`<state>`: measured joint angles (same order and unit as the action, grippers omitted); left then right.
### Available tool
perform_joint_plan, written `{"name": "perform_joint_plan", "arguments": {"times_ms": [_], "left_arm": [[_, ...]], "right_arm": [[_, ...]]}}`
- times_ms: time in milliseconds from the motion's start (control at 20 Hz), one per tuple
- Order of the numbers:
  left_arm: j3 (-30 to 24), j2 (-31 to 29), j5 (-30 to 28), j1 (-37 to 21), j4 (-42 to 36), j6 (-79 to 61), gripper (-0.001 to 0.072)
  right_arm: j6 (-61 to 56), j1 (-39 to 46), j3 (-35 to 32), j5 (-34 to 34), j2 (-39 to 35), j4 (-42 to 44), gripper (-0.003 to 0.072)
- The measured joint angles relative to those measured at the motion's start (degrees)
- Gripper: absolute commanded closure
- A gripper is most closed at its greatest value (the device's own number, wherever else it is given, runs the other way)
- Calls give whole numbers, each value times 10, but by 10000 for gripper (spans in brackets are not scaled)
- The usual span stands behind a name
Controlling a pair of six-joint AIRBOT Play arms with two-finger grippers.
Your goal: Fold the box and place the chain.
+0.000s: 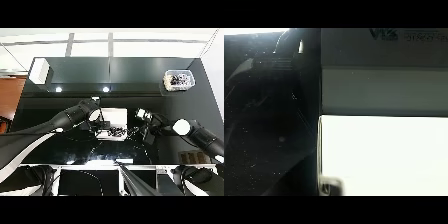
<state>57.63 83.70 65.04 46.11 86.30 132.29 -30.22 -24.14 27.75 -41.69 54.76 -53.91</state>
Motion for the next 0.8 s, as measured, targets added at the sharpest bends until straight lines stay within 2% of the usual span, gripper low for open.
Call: {"name": "perform_joint_plan", "arguments": {"times_ms": [300,450,650,800], "left_arm": [[0,0,0,0,0,0,678],[0,0,0,0,0,0,679],[0,0,0,0,0,0,678],[0,0,0,0,0,0,678]], "right_arm": [[-145,0,165,-165,-30,8,673],[-196,0,248,-230,-34,43,673],[-224,-1,305,-252,-34,122,673],[-230,-9,289,-245,-28,143,672]]}}
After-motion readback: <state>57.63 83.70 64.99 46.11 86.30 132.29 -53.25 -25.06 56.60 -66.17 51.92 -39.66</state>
